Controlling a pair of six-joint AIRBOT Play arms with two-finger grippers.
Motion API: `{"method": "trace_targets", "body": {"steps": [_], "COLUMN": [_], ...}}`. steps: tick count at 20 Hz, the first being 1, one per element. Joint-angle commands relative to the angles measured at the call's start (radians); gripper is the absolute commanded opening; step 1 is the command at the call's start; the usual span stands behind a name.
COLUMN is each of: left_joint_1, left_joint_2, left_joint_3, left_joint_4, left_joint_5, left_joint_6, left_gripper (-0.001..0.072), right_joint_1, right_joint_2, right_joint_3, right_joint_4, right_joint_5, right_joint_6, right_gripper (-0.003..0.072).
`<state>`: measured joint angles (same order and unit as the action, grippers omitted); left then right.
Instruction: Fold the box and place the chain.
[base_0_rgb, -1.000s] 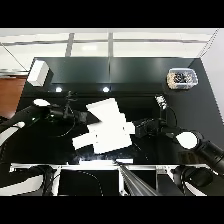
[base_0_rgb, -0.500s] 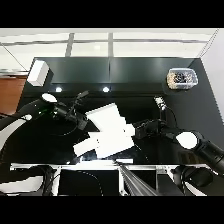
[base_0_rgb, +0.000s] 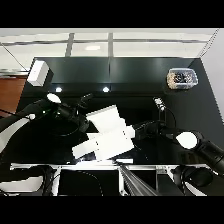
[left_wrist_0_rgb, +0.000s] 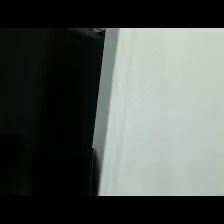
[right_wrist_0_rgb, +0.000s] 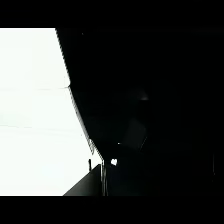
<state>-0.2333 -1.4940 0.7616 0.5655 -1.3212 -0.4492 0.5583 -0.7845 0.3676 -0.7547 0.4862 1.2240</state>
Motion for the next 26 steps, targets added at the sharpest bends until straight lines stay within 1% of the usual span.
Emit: {"method": "trace_targets", "body": {"steps": [1,2,3,4,6,9,12,13,14,16,17,18,19,20,21,22,24,26], "left_joint_1": [-0.001,-0.002,-0.002,-0.002,-0.002,-0.019,-0.076,-0.1,-0.128,-0.182,-0.211,-0.239,-0.267,-0.292,-0.314,-0.325,-0.325,-0.325], "left_joint_2": [-0.001,-0.001,-0.001,0.001,0.01,0.053,0.153,0.19,0.23,0.295,0.303,0.292,0.27,0.246,0.222,0.201,0.154,0.127], "left_joint_3": [0.006,0.014,0.023,0.032,0.049,0.08,0.085,0.084,0.084,0.068,0.06,0.058,0.057,0.057,0.057,0.057,0.057,0.054], "left_joint_4": [0.019,0.038,0.051,0.062,0.08,0.114,0.159,0.192,0.239,0.283,0.273,0.266,0.273,0.302,0.347,0.362,0.314,0.282], "left_joint_5": [-0.007,-0.038,-0.074,-0.093,-0.09,-0.042,-0.013,0.03,0.113,0.333,0.407,0.425,0.42,0.421,0.429,0.432,0.407,0.391], "left_joint_6": [0.005,0.016,0.032,0.031,0.031,0.032,0.09,0.105,0.106,0.14,0.202,0.28,0.365,0.414,0.432,0.422,0.412,0.412], "left_gripper": [0.0032,0.0031,0.003,0.0029,0.0027,0.0026,0.0026,0.0025,0.0025,0.0027,0.0029,0.003,0.003,0.0031,0.0031,0.0031,0.0031,0.003], "right_joint_1": [-0.011,-0.035,-0.067,-0.102,-0.179,-0.283,-0.311,-0.311,-0.311,-0.311,-0.311,-0.311,-0.311,-0.311,-0.311,-0.311,-0.311,-0.311], "right_joint_2": [0.002,0.002,0.002,0.002,0.002,0.002,0.002,0.002,0.002,0.001,0.001,0.0,0.0,0.0,0.0,-0.001,-0.001,-0.001], "right_joint_3": [0.007,0.019,0.037,0.059,0.127,0.253,0.346,0.355,0.355,0.355,0.354,0.348,0.337,0.323,0.307,0.287,0.25,0.204], "right_joint_4": [-0.01,-0.013,-0.014,-0.031,-0.137,-0.35,-0.54,-0.578,-0.599,-0.602,-0.571,-0.533,-0.492,-0.462,-0.446,-0.442,-0.423,-0.357], "right_joint_5": [0.026,0.061,0.111,0.172,0.321,0.507,0.631,0.639,0.635,0.624,0.623,0.613,0.596,0.58,0.569,0.553,0.527,0.506], "right_joint_6": [0.0,0.0,0.0,-0.001,-0.001,-0.01,-0.191,-0.217,-0.24,-0.306,-0.36,-0.408,-0.45,-0.489,-0.517,-0.533,-0.552,-0.582], "right_gripper": [0.0044,0.0211,0.0491,0.0632,0.0632,0.0632,0.0631,0.0631,0.0631,0.0631,0.0631,0.0631,0.0631,0.0631,0.063,0.063,0.063,0.0629]}}
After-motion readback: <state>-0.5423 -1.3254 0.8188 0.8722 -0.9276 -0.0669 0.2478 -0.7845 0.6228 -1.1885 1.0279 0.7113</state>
